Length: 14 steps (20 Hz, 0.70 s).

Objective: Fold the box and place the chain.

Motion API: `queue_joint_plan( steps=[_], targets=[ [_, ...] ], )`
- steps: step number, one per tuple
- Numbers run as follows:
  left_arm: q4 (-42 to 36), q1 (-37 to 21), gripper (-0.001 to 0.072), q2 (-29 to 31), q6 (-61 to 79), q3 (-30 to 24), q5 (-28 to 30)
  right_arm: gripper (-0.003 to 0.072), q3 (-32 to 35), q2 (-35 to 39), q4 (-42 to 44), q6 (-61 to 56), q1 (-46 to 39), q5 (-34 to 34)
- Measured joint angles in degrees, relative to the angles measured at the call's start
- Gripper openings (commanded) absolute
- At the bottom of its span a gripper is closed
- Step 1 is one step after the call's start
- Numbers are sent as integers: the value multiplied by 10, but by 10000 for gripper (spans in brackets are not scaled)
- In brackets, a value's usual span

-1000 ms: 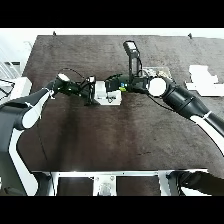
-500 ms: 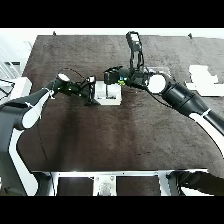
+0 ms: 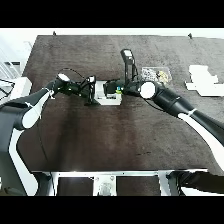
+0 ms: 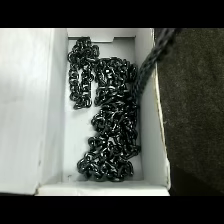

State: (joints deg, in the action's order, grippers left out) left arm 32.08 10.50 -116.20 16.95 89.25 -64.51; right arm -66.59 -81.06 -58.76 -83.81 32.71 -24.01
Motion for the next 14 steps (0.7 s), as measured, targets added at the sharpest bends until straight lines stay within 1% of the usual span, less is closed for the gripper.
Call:
queue_joint_plan(
  steps=[3,4,5,6,10,14],
  targets=[
    [0,0,462,0,0,0,0,18,4,-47,2,-1,0,16],
    [0,0,463,0,0,0,0,73,4,-63,4,-1,0,20],
    [0,0,463,0,0,0,0,254,5,-74,7,-2,0,21],
    [0,0,463,0,0,0,0,314,5,-83,9,-2,0,24],
    [0,0,463,0,0,0,0,315,5,-96,10,-2,-19,29],
    [0,0,463,0,0,0,0,316,17,-68,-5,7,-74,24]
  ],
)
